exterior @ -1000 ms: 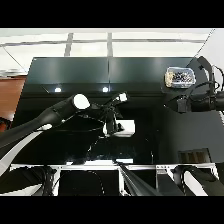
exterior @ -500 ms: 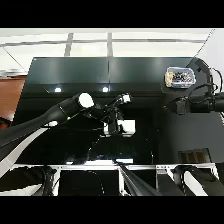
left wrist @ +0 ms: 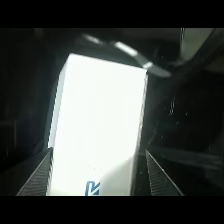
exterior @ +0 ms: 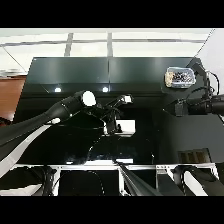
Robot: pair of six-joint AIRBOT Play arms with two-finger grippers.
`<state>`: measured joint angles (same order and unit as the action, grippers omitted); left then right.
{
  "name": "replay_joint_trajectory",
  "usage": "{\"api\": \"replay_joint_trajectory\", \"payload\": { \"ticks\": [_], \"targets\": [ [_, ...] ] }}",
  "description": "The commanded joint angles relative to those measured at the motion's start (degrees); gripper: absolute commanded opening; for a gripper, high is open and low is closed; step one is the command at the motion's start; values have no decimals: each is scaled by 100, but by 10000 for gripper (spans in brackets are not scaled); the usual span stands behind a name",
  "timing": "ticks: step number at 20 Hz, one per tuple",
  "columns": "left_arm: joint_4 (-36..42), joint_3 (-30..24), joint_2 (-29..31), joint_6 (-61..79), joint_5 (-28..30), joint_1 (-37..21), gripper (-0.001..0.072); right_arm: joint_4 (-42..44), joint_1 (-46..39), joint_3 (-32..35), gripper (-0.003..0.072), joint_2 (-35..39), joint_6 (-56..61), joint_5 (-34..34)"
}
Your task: Fold the box and place the chain.
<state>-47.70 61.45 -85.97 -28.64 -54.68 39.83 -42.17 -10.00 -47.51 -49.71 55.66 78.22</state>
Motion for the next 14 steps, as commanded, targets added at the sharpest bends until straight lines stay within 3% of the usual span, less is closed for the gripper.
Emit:
{"api": "replay_joint_trajectory", "payload": {
  "ticks": [1,9,11,14],
  "targets": [
    [-238,17,-87,-170,-151,17,698,11,0,85,15,0,2,-48],
    [-313,35,-85,-155,-236,48,698,11,0,85,16,0,2,-203],
    [-531,24,-103,-155,31,149,699,11,0,85,16,0,2,-236],
    [-1040,24,-203,2,935,505,699,11,0,85,16,0,2,-452]
  ]
}}
